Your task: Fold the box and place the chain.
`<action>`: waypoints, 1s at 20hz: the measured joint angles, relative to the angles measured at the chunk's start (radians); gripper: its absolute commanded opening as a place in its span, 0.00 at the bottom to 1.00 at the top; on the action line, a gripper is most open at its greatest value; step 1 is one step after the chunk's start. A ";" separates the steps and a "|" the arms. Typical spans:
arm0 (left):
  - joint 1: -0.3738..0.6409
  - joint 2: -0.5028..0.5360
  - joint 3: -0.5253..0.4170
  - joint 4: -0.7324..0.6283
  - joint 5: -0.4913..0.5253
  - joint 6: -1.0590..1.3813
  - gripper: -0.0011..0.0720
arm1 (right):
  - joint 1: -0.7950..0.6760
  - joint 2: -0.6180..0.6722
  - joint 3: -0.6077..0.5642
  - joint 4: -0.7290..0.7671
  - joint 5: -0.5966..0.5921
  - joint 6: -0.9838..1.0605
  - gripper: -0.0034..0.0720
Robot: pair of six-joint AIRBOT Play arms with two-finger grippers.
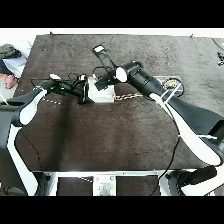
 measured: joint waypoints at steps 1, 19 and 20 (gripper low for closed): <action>0.000 0.000 0.000 0.000 0.000 0.000 0.65 | -0.024 0.023 -0.021 -0.007 0.002 0.018 0.44; 0.000 0.000 0.000 0.000 0.000 0.000 0.65 | -0.490 0.349 -0.826 -0.013 -0.529 0.491 0.64; 0.000 0.000 0.000 0.000 0.000 0.000 0.65 | -0.494 0.327 -0.830 0.002 -0.567 0.494 0.64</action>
